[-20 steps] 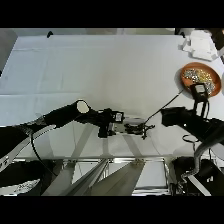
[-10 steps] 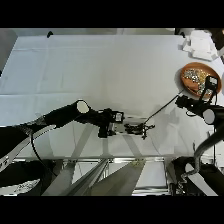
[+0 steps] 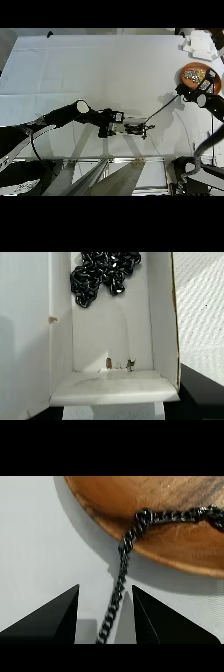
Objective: Fold the box and place the chain.
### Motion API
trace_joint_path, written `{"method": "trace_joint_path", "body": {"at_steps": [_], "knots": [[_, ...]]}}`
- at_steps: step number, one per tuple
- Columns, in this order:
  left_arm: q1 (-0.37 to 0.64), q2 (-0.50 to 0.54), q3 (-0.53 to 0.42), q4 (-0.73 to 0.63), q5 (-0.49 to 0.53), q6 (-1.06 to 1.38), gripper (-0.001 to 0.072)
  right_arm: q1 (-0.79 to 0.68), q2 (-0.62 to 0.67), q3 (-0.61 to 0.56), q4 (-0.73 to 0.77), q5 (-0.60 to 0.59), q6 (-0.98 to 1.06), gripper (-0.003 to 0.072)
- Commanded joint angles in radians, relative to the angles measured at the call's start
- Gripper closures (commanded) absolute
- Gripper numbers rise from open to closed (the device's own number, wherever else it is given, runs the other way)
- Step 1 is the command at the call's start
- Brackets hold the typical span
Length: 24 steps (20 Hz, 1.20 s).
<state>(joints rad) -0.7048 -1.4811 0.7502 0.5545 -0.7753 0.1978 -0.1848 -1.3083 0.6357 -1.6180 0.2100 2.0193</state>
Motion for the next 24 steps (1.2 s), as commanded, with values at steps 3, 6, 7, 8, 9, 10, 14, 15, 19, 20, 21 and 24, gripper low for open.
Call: {"method": "trace_joint_path", "body": {"at_steps": [3, 6, 7, 8, 9, 10, 14, 15, 19, 20, 21, 24], "knots": [[0.000, 0.000, 0.000, 0.000, 0.000, 0.000, 0.0375, -0.011, -0.101, 0.059, 0.001, 0.004, 0.034, 0.0349], [0.000, 0.000, 0.000, 0.000, 0.000, 0.000, 0.0375, -0.055, -0.107, 0.059, 0.001, 0.013, 0.057, 0.0364], [0.000, 0.000, 0.000, 0.000, 0.000, 0.000, 0.0375, -0.069, -0.107, 0.059, 0.000, 0.016, 0.056, 0.0410], [0.000, 0.000, 0.000, 0.000, 0.000, 0.000, 0.0375, -0.077, -0.107, 0.059, 0.000, 0.021, 0.054, 0.0555], [0.000, 0.000, 0.000, 0.000, 0.000, 0.000, 0.0375, -0.079, -0.106, 0.059, 0.001, 0.034, 0.049, 0.0674], [0.000, 0.000, 0.000, 0.000, 0.001, 0.000, 0.0375, -0.079, -0.105, 0.059, 0.001, 0.047, 0.048, 0.0675], [0.000, 0.000, 0.000, 0.000, 0.001, 0.000, 0.0375, -0.042, -0.055, 0.059, 0.007, 0.097, -0.049, 0.0676], [0.000, 0.000, 0.000, 0.000, 0.001, 0.000, 0.0375, -0.027, -0.022, 0.059, 0.007, 0.106, -0.093, 0.0676], [0.000, 0.000, 0.000, 0.000, 0.001, 0.000, 0.0375, 0.033, 0.169, 0.059, 0.007, 0.204, -0.249, 0.0676], [0.000, 0.000, 0.000, 0.000, 0.000, 0.000, 0.0375, 0.047, 0.227, 0.059, 0.007, 0.245, -0.281, 0.0676], [0.000, 0.000, 0.000, 0.000, 0.000, 0.000, 0.0375, 0.063, 0.292, 0.059, 0.007, 0.295, -0.308, 0.0676], [0.000, 0.000, 0.000, 0.000, 0.000, 0.000, 0.0375, 0.126, 0.498, 0.059, 0.047, 0.485, -0.364, 0.0676]]}}
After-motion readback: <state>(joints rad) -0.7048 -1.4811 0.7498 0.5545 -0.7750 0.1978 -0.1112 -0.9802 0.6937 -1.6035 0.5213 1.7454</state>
